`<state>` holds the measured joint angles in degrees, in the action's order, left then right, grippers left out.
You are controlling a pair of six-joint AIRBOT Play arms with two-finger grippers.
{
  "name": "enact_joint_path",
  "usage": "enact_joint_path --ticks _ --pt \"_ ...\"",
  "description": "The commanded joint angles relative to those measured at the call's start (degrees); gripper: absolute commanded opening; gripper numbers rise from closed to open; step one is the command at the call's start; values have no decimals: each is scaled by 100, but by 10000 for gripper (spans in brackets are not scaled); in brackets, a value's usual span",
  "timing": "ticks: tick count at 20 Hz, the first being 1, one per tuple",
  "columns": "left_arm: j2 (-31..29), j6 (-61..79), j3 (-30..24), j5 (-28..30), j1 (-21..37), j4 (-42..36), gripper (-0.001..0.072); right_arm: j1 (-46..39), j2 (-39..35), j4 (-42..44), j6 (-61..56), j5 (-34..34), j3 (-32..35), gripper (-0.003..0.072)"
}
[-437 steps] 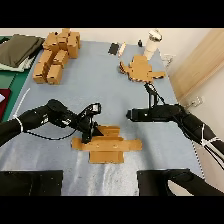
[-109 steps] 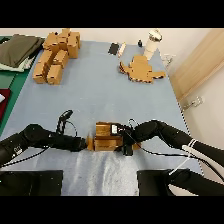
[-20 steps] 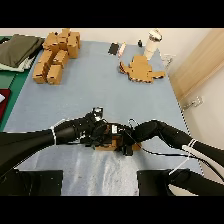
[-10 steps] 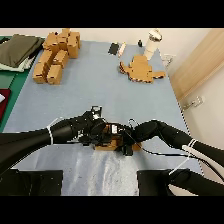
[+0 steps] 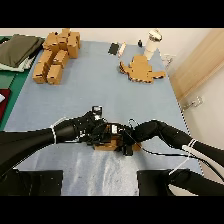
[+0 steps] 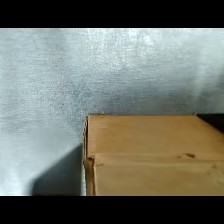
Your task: Fold the box.
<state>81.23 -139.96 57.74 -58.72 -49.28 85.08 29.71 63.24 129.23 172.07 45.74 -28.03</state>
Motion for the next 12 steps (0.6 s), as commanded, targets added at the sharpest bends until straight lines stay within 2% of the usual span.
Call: enact_joint_path --ticks 1,8,9,10,12 --pt "39 90 0 -48 7 28 15 4 0 0 -2 0 2 511" --pt "31 -129 2 -151 -74 197 17 4 0 0 -2 0 2 511" --pt "31 -107 7 -151 -74 195 167 4 0 0 -2 -2 2 511" --pt "31 -109 7 -157 -74 195 395 4 0 0 -2 0 2 511" --pt "20 -109 7 -181 -74 201 389 4 0 0 -2 0 2 511"
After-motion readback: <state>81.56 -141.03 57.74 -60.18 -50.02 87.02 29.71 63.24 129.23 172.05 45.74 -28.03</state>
